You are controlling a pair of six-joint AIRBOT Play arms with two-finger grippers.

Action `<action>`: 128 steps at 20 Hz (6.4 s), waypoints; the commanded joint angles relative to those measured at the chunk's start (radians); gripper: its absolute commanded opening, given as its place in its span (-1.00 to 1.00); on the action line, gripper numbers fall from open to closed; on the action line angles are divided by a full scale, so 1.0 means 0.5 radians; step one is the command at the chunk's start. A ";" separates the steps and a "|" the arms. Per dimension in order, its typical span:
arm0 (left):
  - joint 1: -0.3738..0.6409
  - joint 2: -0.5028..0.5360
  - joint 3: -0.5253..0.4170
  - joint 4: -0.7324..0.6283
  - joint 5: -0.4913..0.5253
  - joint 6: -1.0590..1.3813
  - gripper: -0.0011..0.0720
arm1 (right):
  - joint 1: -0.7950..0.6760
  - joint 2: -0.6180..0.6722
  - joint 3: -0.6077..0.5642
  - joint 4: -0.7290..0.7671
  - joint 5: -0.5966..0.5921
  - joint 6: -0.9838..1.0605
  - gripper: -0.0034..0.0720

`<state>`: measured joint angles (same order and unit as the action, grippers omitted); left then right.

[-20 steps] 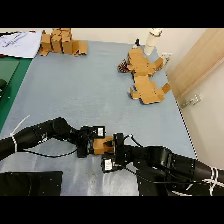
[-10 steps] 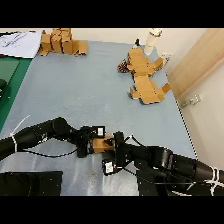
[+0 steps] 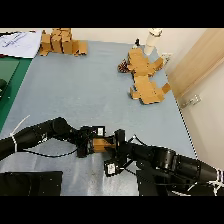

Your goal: Fold the box.

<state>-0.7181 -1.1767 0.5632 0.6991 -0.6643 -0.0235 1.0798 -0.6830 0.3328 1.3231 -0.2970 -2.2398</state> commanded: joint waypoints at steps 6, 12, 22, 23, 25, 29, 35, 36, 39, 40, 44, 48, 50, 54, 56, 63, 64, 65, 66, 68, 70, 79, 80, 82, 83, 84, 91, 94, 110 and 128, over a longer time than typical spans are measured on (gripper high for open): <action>0.002 0.001 0.002 0.000 0.000 0.001 0.30 | -0.004 0.008 0.009 -0.072 -0.008 0.017 -0.28; 0.002 0.001 0.002 0.000 -0.001 0.001 0.30 | -0.003 -0.056 0.008 0.022 -0.068 0.018 -0.39; 0.002 0.001 0.002 0.000 0.001 0.001 0.30 | 0.078 -0.090 0.008 0.211 -0.110 0.014 -0.39; 0.002 0.001 0.002 0.000 0.001 0.001 0.30 | 0.077 -0.090 0.008 0.213 -0.113 0.014 -0.39; 0.002 0.001 0.002 -0.001 -0.001 0.001 0.30 | 0.076 -0.076 0.009 0.211 -0.113 0.015 -0.37; 0.002 0.001 0.002 0.000 0.002 0.001 0.30 | 0.075 -0.011 0.009 0.169 -0.119 0.015 -0.25; 0.002 0.001 0.002 0.000 0.002 0.001 0.30 | 0.076 0.266 0.009 0.346 -0.504 0.576 -0.56; 0.002 0.001 0.002 0.000 0.001 0.001 0.30 | 0.076 0.353 0.009 0.522 -0.591 0.845 -0.71; 0.002 0.001 0.002 0.000 0.002 0.001 0.30 | 0.040 0.549 0.000 0.984 -0.697 2.036 -0.90; 0.002 0.001 0.002 0.000 0.002 0.001 0.30 | 0.037 0.571 -0.024 0.989 -0.694 2.430 -0.90; 0.002 0.001 0.002 0.000 0.001 0.001 0.30 | 0.037 0.554 -0.368 1.078 0.008 3.337 -0.91; 0.002 0.001 0.002 0.000 0.002 0.001 0.30 | 0.037 0.368 -0.649 1.085 1.113 3.738 -0.91; 0.002 0.001 0.002 0.000 0.001 0.001 0.30 | 0.037 0.230 -0.619 1.019 1.289 3.739 -0.91; 0.002 0.001 0.002 0.000 0.001 0.001 0.30 | 0.037 -0.001 -0.568 0.911 1.415 3.825 -0.91; 0.002 0.001 0.002 0.000 0.001 0.001 0.30 | 0.038 -0.066 -0.562 0.751 1.424 4.001 -0.91; 0.002 0.001 0.002 0.000 0.001 0.001 0.30 | 0.038 -0.120 -0.562 0.562 1.337 4.172 -0.90; 0.002 0.001 0.002 0.000 0.001 0.001 0.30 | 0.038 -0.120 -0.562 0.564 1.292 4.172 -0.90; 0.002 0.001 0.002 0.000 0.001 0.001 0.30 | 0.038 -0.120 -0.562 0.564 1.260 4.171 -0.90; 0.002 0.001 0.002 0.000 0.001 0.001 0.30 | 0.037 -0.121 -0.562 0.563 1.247 4.168 -0.90; 0.002 0.001 0.002 0.000 0.001 0.001 0.30 | 0.036 -0.142 -0.562 0.565 1.244 4.165 -0.90; 0.002 0.001 0.002 0.000 0.002 0.001 0.30 | 0.036 -0.175 -0.562 0.566 1.243 4.165 -0.90; 0.002 0.001 0.002 0.000 0.001 0.001 0.30 | 0.037 -0.240 -0.562 0.552 1.266 4.158 -0.90; 0.002 0.001 0.002 0.000 0.001 0.001 0.30 | 0.037 -0.237 -0.559 0.533 1.279 4.138 -0.91; 0.002 0.001 0.002 0.000 0.002 0.001 0.30 | 0.039 -0.175 -0.545 0.417 1.308 4.125 -0.91; 0.002 0.001 0.002 0.000 0.002 0.001 0.30 | 0.039 -0.124 -0.528 0.326 1.305 4.126 -0.91; 0.002 0.001 0.002 0.000 0.002 0.001 0.30 | 0.039 -0.055 -0.500 0.254 1.255 4.127 -0.91; 0.002 0.001 0.002 0.000 0.001 0.001 0.30 | 0.095 0.406 0.073 -0.172 -0.736 3.771 -0.91; 0.002 0.001 0.002 0.000 0.002 0.001 0.30 | 0.094 0.348 0.217 -0.152 -1.637 3.398 -0.90; 0.002 0.001 0.002 -0.036 0.012 0.001 0.30 | -0.342 -0.156 0.406 0.047 -1.747 3.388 -0.90; 0.023 0.002 0.137 0.089 0.059 -0.459 0.30 | -0.342 -0.156 0.406 0.044 -1.709 3.454 -0.90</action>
<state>-0.7128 -1.1767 0.6010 0.6773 -0.6426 -0.1295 0.9089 -0.7612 0.5350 1.3491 -1.1519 -0.5133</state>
